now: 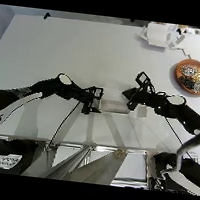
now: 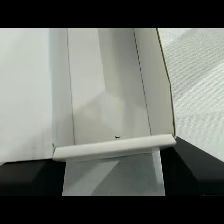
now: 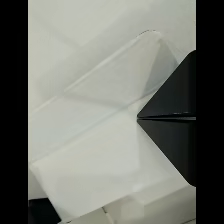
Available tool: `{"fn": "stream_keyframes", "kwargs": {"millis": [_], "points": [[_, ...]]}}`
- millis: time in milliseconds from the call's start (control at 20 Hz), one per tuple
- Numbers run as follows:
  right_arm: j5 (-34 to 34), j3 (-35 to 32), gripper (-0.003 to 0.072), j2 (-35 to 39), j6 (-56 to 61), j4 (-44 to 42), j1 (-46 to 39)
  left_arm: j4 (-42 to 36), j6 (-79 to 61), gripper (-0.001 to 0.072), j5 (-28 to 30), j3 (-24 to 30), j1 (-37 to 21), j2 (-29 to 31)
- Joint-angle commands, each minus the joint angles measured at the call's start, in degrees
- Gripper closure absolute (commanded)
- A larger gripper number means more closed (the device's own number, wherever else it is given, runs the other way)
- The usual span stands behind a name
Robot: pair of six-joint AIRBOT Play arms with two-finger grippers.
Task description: Fold the box and place the chain.
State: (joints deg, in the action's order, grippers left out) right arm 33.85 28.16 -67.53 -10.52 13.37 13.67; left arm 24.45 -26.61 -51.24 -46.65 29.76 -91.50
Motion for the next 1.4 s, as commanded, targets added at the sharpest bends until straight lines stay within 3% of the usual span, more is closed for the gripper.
{"fn": "stream_keyframes", "kwargs": {"millis": [0,250,450,650,750,850,900,950,1000,1100,1150,1250,1350], "points": [[-1.1,0.0,0.0669,-2.8,2.3,3.8,0.1,0.0,-0.1,0.0503,0.0,0.0,0.0,0.0],[0.9,0.0,0.0669,-1.0,3.9,2.4,0.1,0.0,-0.1,0.0503,0.0,0.0,0.0,0.0],[2.4,0.0,0.0669,7.8,3.9,6.3,0.1,0.0,-0.1,0.0503,0.0,0.0,0.0,0.0],[10.5,0.0,0.067,15.7,3.9,27.7,0.1,0.0,-0.1,0.0503,0.0,0.0,0.0,0.0],[17.5,-0.1,0.067,16.2,6.1,42.2,-0.2,0.0,-0.1,0.0503,0.0,0.0,0.0,0.0],[20.7,-1.1,0.0661,15.8,5.8,48.7,-2.0,0.0,-0.1,0.0503,0.0,0.0,0.0,0.0],[20.1,-1.8,0.056,15.8,4.9,48.7,-3.3,0.0,-0.1,0.0503,0.0,0.0,0.0,0.0],[19.2,-2.5,0.0374,15.8,3.6,47.8,-4.6,0.0,-0.1,0.0503,0.0,0.0,0.0,0.0],[18.1,-3.1,0.0327,15.8,2.3,47.0,-5.4,0.0,-0.1,0.0503,0.0,0.0,0.0,0.0],[16.9,-4.2,0.0349,15.6,-0.9,44.1,-5.8,0.0,-0.1,0.0503,0.0,0.0,0.0,0.0],[16.6,-4.9,0.0394,15.2,-3.8,41.2,-5.8,0.0,-0.1,0.0503,0.0,0.0,0.0,0.0],[14.7,-6.0,0.04,13.8,-9.0,34.4,-5.8,0.0,-0.1,0.0503,0.0,0.0,0.0,0.0],[13.4,-6.1,0.0464,11.6,-10.4,30.9,-5.8,0.0,-0.1,0.0503,0.0,0.0,0.0,0.0]]}}
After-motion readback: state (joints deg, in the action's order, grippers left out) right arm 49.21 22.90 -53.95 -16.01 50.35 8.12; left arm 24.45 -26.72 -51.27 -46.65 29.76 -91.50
